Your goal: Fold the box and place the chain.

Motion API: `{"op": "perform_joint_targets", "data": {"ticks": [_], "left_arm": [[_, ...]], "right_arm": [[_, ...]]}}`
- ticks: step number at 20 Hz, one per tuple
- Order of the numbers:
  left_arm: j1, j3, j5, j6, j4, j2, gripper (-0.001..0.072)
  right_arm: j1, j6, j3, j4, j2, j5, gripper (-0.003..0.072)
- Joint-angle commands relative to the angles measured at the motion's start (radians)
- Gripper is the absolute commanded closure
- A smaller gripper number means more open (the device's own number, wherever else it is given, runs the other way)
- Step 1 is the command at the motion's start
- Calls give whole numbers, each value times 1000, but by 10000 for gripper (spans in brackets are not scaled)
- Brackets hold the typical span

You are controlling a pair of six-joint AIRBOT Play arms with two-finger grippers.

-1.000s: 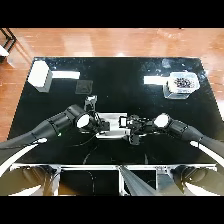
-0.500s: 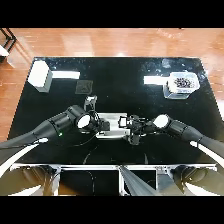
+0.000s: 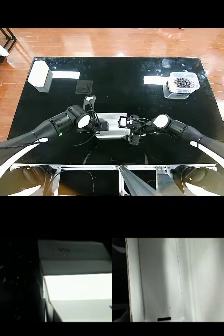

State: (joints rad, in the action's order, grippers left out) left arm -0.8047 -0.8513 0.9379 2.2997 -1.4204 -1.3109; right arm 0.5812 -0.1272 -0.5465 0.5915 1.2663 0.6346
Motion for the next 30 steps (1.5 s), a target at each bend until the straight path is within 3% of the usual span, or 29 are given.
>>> {"op": "perform_joint_targets", "data": {"ticks": [1, 7, 10, 15, 19, 21, 30], "left_arm": [[0, -1, -24, 0, -4, -1, 548], [0, -1, -24, 0, -8, -2, 549], [-1, -1, -23, 0, -8, -2, 627], [0, -1, -13, 0, -8, -2, 632], [0, -37, 43, 0, -39, -2, 415], [0, -63, 73, 2, -76, -2, 252], [0, -67, 91, 2, -87, -34, 247]], "right_arm": [[0, -1, 1, 1, 0, 0, 161], [0, -1, 1, 1, 0, 0, 161], [0, -1, 1, 1, 0, 0, 161], [0, -1, 1, 1, 0, 0, 161], [0, 0, 1, 1, 0, 0, 161], [0, 0, 1, 1, 0, 0, 161], [0, 0, 1, 1, 0, 0, 161]]}}
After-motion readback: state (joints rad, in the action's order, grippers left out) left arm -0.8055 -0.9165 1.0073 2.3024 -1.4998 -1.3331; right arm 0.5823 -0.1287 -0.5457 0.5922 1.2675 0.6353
